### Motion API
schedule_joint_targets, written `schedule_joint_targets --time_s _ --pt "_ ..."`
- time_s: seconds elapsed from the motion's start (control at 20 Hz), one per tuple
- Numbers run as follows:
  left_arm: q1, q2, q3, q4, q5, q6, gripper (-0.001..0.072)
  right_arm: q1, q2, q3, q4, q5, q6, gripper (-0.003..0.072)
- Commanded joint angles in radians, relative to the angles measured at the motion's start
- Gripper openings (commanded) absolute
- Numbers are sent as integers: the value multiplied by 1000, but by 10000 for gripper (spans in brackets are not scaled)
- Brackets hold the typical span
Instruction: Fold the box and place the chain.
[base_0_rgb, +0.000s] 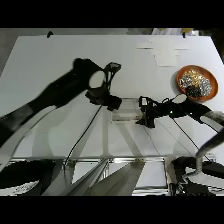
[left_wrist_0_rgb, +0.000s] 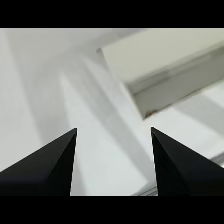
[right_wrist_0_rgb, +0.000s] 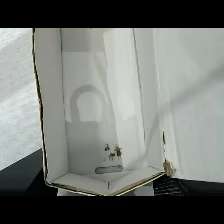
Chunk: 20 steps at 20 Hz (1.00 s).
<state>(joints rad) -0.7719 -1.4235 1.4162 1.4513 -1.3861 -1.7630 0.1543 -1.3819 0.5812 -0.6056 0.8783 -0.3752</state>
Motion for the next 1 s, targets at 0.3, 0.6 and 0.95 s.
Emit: schedule_joint_targets --time_s 0.3,0.6,0.95 --pt "246 305 -653 -487 298 1761 689 0 0 0 0 0 1 337" --pt "265 73 -756 -918 571 2078 694 0 0 0 0 0 1 337" --pt "277 -22 -750 -1051 583 2212 697 0 0 0 0 0 1 337"
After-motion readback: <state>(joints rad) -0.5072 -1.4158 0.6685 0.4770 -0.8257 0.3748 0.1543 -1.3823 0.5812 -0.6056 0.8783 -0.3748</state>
